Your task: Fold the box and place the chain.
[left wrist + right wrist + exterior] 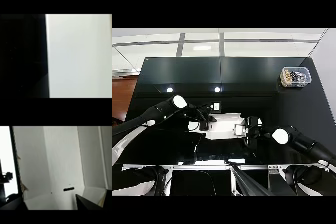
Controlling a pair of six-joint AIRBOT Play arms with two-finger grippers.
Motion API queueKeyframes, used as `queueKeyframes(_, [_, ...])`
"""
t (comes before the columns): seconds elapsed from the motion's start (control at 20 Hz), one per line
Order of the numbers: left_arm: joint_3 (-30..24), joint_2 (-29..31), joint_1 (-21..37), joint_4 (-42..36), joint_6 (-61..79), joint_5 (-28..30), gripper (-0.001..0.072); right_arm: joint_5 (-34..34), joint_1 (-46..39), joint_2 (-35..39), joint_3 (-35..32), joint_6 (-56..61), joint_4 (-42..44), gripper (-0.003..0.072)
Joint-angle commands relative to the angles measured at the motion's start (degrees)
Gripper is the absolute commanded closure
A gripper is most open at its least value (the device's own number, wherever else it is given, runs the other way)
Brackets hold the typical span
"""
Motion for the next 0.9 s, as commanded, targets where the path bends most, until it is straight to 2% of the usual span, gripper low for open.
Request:
queueKeyframes(0.0, [0.0, 0.0, 0.0, 0.0, 0.0, 0.1, 0.0683, 1.5, -1.7, 0.0, 2.7, 0.0, -1.2, -0.0018])
queueKeyframes(0.15, [0.0, 0.0, 0.0, 0.0, 0.0, 0.1, 0.0683, 0.9, -1.7, 0.0, 5.1, 0.1, -1.2, -0.0018])
queueKeyframes(0.5, [0.0, 0.0, 0.0, 0.0, 0.0, 0.1, 0.0683, -0.1, -4.9, 0.0, 5.2, -0.1, -0.8, -0.0018])
queueKeyframes(0.7, [0.0, 0.0, 0.0, 0.0, 0.0, 0.1, 0.0683, 0.2, -7.5, -0.2, 5.2, -2.4, 5.2, -0.0019])
queueKeyframes(0.85, [0.0, 0.0, 0.0, 0.0, 0.0, 0.2, 0.0683, 6.1, -8.1, -2.1, 5.2, -11.6, 13.1, -0.0019])
